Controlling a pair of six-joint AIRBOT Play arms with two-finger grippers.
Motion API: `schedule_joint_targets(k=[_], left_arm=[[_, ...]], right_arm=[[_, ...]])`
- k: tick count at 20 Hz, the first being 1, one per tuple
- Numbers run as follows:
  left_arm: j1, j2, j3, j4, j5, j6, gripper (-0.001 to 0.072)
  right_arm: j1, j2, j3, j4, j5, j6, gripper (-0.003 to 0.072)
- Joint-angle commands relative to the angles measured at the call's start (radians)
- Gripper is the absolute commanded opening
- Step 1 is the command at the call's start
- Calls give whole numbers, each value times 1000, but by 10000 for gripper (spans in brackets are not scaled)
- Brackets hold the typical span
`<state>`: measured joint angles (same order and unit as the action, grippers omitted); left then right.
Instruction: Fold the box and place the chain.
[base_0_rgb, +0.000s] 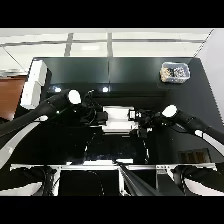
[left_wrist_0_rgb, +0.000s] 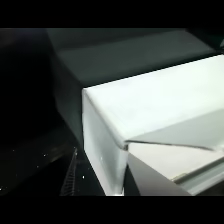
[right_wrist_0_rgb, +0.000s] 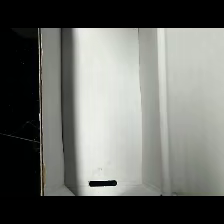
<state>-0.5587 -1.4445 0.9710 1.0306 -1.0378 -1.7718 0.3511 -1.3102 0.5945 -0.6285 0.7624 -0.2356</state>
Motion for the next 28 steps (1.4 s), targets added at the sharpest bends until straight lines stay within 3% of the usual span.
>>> schedule_joint_targets(k=[1, 5, 10, 15, 17, 24, 25, 28], left_arm=[[-56, 0, 23, 122, 16, -117, 326], [-118, -8, 67, 289, 6, -314, 326], [-197, -87, 162, 363, -26, -412, 326], [-210, -116, 184, 380, -54, -453, 326], [-207, -116, 184, 388, -67, -462, 256], [-209, -127, 186, 397, -92, -513, 248], [-209, -127, 186, 396, -93, -514, 156], [-219, -127, 187, 398, -92, -507, 25]], right_arm=[[0, 0, 0, 0, 0, 1, 231], [0, 0, 0, 0, 0, 1, 231], [0, 0, 0, 0, 0, 1, 231], [0, 0, 0, 0, 0, 1, 231], [0, 0, 0, 0, 0, 1, 231], [0, 0, 0, 0, 0, 1, 231], [0, 0, 0, 0, 0, 1, 231], [0, 0, 0, 0, 0, 1, 231]])
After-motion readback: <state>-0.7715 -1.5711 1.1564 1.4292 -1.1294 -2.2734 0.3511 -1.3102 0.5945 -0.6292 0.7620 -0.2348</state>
